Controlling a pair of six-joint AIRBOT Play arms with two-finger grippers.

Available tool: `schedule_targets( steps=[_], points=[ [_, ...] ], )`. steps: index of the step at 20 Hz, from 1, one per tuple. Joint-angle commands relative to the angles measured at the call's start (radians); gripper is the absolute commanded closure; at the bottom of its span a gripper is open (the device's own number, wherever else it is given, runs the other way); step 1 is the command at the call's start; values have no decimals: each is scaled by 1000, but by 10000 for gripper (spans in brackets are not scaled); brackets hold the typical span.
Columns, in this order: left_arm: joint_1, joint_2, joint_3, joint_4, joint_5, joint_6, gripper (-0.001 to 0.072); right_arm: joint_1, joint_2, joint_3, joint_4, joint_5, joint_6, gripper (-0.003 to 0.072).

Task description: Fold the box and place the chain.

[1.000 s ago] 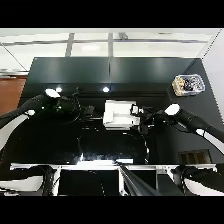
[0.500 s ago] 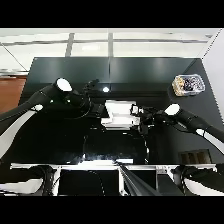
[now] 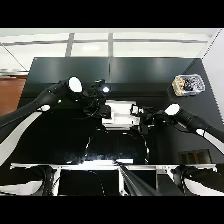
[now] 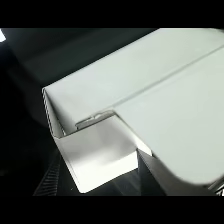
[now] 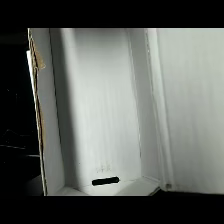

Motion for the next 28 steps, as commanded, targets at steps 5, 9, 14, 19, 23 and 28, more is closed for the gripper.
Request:
schedule_targets(
  steps=[5, 9, 14, 19, 23, 28],
  points=[
    [-58, -1, 11, 61, 89, -126, 171, 1, -1, 0, 0, 0, 0, 452],
    [-92, -1, 11, 134, 90, -177, 221, 1, -1, 0, 0, 0, 0, 452],
    [-143, -2, 11, 298, 99, -293, 221, 1, -1, 0, 0, 0, 0, 452],
    [-177, -10, 11, 379, 113, -380, 221, 1, -1, 0, 0, 0, 0, 451],
    [-202, -10, 11, 453, 106, -494, 221, 1, -1, 0, 0, 0, 0, 452],
    [-248, -49, 56, 531, 54, -573, 221, 1, -1, 0, 0, 0, 0, 451]
  ],
)
